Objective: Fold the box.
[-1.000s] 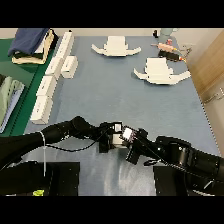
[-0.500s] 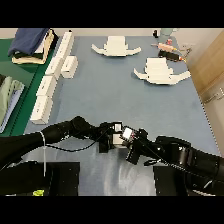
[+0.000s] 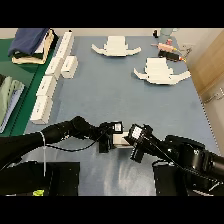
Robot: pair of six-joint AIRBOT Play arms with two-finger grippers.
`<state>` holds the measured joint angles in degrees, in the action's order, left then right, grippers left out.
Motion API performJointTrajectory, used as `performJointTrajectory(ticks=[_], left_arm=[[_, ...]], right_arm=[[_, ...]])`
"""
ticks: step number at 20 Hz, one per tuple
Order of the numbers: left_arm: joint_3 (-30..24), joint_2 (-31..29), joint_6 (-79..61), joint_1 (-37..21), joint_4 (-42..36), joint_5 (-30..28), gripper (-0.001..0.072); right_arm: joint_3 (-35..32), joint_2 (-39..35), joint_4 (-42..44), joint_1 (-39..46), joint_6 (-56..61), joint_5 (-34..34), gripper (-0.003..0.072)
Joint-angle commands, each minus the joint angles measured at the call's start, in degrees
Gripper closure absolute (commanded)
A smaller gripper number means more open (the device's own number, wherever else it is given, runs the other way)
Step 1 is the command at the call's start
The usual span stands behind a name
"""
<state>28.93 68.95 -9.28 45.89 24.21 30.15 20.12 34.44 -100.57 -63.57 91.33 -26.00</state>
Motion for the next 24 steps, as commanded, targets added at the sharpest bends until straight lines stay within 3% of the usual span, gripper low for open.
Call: performJointTrajectory(ticks=[1, 4, 9, 24], left_arm=[[0.0, 0.0, -0.13, -0.02, 0.09, -0.02, 0.0304], [0.0, 0.0, -0.13, -0.04, 0.09, -0.02, 0.0304], [0.0, 0.0, -0.13, -0.02, 0.07, -0.02, 0.0304], [0.0, 0.0, -0.13, -0.02, 0.07, -0.02, 0.0304]], right_arm=[[-2.34, 0.0, -0.92, 0.11, 5.03, 9.11, 0.0685], [-6.97, 3.58, -0.61, 0.79, 11.93, 19.08, 0.0685], [-8.44, 8.48, 0.61, 0.74, 13.84, 19.5, 0.0685], [-8.92, 7.61, 2.82, 0.61, 13.79, 19.26, 0.0685]])
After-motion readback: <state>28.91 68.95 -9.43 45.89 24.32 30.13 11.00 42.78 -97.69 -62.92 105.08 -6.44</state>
